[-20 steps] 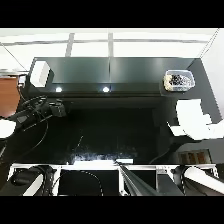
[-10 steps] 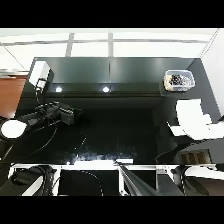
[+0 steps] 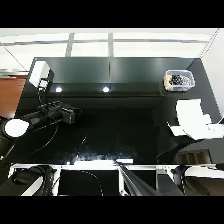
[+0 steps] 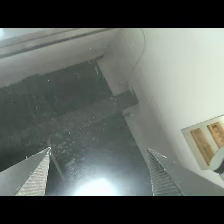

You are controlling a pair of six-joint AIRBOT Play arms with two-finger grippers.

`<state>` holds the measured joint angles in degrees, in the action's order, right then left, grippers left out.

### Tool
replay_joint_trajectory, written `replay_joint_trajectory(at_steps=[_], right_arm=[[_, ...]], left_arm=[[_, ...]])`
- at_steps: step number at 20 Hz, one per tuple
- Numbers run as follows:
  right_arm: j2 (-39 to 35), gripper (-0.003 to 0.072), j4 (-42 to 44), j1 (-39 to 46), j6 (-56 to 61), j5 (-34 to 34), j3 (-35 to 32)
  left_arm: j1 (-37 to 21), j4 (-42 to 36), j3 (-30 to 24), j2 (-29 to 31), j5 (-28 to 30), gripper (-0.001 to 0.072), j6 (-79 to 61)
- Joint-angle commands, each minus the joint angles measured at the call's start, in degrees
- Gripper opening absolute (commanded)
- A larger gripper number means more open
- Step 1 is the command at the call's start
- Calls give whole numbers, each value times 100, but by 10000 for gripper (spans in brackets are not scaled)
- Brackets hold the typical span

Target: Fold the box and place the chain.

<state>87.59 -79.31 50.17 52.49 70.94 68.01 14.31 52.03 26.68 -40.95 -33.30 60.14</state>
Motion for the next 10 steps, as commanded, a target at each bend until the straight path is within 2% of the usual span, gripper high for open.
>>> replay_joint_trajectory(at_steps=[1,4,5,10], right_arm=[[15,127,39,-4,-92,168,7],[13,110,527,13,-365,643,7],[0,8,649,13,-402,756,4],[-420,9,1432,13,-439,798,-7]], left_arm=[[0,4,2,-4,52,710,-2],[0,4,2,-4,52,710,-2],[0,4,2,-4,52,710,-2],[0,4,2,-4,48,710,-2]])
